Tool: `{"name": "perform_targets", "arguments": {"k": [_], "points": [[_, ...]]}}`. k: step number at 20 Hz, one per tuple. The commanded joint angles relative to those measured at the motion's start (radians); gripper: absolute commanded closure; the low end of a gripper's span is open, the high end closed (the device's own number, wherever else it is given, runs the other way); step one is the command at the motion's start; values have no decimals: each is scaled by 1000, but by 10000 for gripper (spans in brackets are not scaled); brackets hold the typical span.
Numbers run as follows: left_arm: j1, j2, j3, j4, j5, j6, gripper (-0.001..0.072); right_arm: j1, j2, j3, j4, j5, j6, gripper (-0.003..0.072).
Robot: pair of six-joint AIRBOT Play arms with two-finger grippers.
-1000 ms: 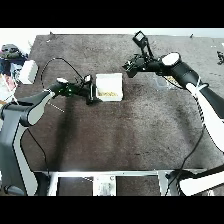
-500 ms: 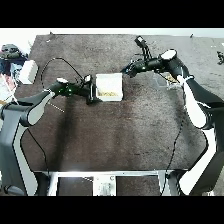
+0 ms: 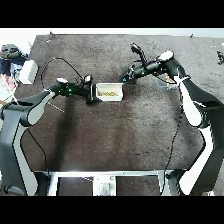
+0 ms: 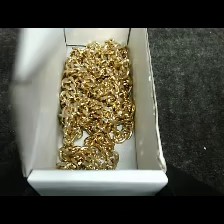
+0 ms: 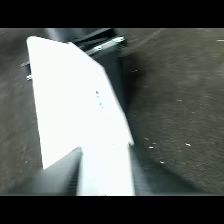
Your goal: Fold the box and place the chain.
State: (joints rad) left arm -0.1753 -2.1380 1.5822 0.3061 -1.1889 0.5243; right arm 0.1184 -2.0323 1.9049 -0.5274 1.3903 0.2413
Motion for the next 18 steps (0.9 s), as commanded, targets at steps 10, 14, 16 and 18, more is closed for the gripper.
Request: {"name": "perform_targets", "arguments": {"k": [10, 14, 16, 18], "points": [[0, 1, 1, 0, 0, 0, 244, 102, 1, 1, -91, -3, -141, 270], [0, 1, 1, 0, 0, 0, 244, 98, 1, 0, -101, 32, -114, 343], [0, 1, 1, 0, 0, 0, 244, 96, 1, 0, -100, 59, -101, 343], [0, 1, 1, 0, 0, 0, 244, 95, 1, 0, -100, 82, -82, 343]]}}
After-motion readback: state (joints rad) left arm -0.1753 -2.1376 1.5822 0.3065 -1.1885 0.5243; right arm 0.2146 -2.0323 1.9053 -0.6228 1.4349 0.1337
